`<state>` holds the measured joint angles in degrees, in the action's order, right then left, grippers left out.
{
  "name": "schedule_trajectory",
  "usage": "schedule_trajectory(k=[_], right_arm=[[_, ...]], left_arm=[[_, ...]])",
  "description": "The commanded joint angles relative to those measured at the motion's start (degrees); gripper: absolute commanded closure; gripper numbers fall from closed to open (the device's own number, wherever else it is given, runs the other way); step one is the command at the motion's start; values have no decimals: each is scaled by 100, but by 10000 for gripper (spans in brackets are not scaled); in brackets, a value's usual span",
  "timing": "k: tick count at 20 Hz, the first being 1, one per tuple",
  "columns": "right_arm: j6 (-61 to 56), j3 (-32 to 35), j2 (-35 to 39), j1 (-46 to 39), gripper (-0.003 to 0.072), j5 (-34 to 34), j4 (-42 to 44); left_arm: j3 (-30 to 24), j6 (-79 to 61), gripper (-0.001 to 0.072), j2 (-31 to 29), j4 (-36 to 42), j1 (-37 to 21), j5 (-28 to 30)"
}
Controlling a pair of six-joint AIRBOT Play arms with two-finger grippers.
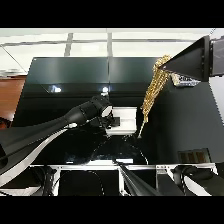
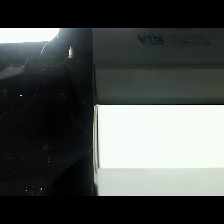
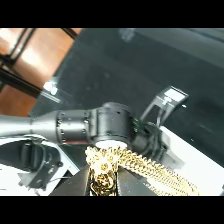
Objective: Fold the box and place the chain.
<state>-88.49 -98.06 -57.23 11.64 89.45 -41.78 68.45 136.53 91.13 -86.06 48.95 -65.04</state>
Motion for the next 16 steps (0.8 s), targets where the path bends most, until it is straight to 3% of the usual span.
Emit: schedule_trajectory(k=[1, 8, 16], right_arm=[[70, 0, 4, 4, 678, -160, 356], [70, 0, 2, 450, 679, -546, 203], [-7, 289, 0, 557, 679, -474, -164]], left_arm=[[2, -2, 683, 0, 0, -2, 0], [2, -2, 683, 0, 0, -2, 0], [2, -2, 682, 0, 0, -2, -15]])
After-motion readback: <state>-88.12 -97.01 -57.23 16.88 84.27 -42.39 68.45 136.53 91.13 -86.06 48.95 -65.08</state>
